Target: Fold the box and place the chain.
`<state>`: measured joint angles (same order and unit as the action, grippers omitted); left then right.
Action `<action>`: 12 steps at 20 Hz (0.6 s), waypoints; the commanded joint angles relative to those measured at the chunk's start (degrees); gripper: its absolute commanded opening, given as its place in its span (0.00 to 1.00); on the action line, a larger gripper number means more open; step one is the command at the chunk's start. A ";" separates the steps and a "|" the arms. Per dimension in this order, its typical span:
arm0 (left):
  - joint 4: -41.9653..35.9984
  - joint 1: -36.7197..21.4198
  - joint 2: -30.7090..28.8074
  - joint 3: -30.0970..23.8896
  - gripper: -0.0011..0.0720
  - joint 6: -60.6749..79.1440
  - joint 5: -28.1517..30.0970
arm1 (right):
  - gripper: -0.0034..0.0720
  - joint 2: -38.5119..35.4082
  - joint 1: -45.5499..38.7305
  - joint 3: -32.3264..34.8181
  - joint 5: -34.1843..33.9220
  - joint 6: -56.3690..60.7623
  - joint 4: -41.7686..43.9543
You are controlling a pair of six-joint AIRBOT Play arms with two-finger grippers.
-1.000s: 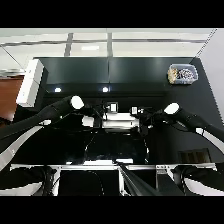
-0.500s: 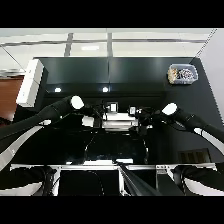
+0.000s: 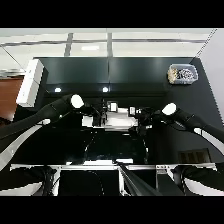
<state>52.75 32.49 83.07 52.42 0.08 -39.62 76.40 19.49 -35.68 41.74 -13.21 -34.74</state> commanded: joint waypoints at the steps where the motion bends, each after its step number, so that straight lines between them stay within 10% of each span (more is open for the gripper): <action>1: 4.87 -0.20 -2.89 1.20 0.82 -5.79 0.15 | 0.51 -0.04 0.09 0.00 1.55 -0.11 -1.84; 2: 7.63 -0.50 -4.57 1.20 0.82 -8.81 -0.31 | 0.36 -0.04 0.07 0.00 2.19 -0.09 -2.64; 9: 16.65 -6.80 -15.04 1.18 0.81 -35.87 -22.95 | 0.37 -0.04 0.09 0.00 2.16 -0.11 -2.78; 12: 5.55 -7.67 -13.97 -0.87 0.05 -41.46 -33.97 | 0.37 -0.02 0.04 0.00 2.16 -0.07 -2.34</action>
